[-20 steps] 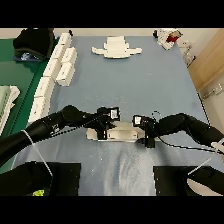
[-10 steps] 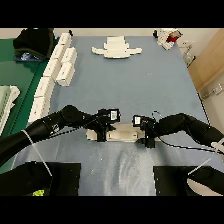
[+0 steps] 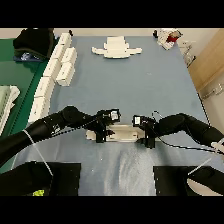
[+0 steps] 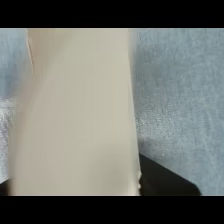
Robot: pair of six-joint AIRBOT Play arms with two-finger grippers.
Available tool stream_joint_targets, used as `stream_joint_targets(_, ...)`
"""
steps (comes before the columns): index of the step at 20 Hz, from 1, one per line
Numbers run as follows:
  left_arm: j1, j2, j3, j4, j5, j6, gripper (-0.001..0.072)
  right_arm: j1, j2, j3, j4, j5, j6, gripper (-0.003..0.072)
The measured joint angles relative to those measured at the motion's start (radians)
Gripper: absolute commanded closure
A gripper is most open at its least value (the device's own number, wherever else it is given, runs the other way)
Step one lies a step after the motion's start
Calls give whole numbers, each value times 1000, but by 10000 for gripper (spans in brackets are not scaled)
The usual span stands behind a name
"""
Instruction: Fold the box.
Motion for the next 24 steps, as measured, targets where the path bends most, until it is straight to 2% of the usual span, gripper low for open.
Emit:
stream_joint_targets(1, 7, 11, 0, 9, -3, -29, 204, 0, 0, 0, 0, 0, 0, 176)
stream_joint_targets(2, 20, 28, 0, 29, -17, -74, 171, 0, 0, 0, 0, 0, 0, 176)
stream_joint_targets(4, 57, 74, 0, 84, -71, -194, 172, 0, 0, 0, 0, 0, 0, 176)
stream_joint_targets(5, 80, 103, 0, 120, -108, -266, 217, 0, 0, 0, 0, 0, 0, 176)
stream_joint_targets(6, 107, 138, 0, 159, -152, -349, 475, 0, 0, 0, 0, 0, 0, 175)
stream_joint_targets(7, 133, 172, 0, 196, -198, -431, 693, 0, 0, 0, 0, 0, 0, 176)
stream_joint_targets(11, 213, 297, 0, 281, -416, -727, 699, 0, 0, 0, 0, 1, 0, 176)
stream_joint_targets(14, 200, 311, 0, 202, -505, -936, 699, 0, 0, 0, 0, 1, 0, 176)
stream_joint_targets(19, 150, 166, 21, -83, -449, -1067, 699, 0, 0, 0, 0, 1, 0, 176)
stream_joint_targets(24, 177, -8, 113, -179, -383, -1094, 699, 0, 0, 0, 0, 1, 0, 176)
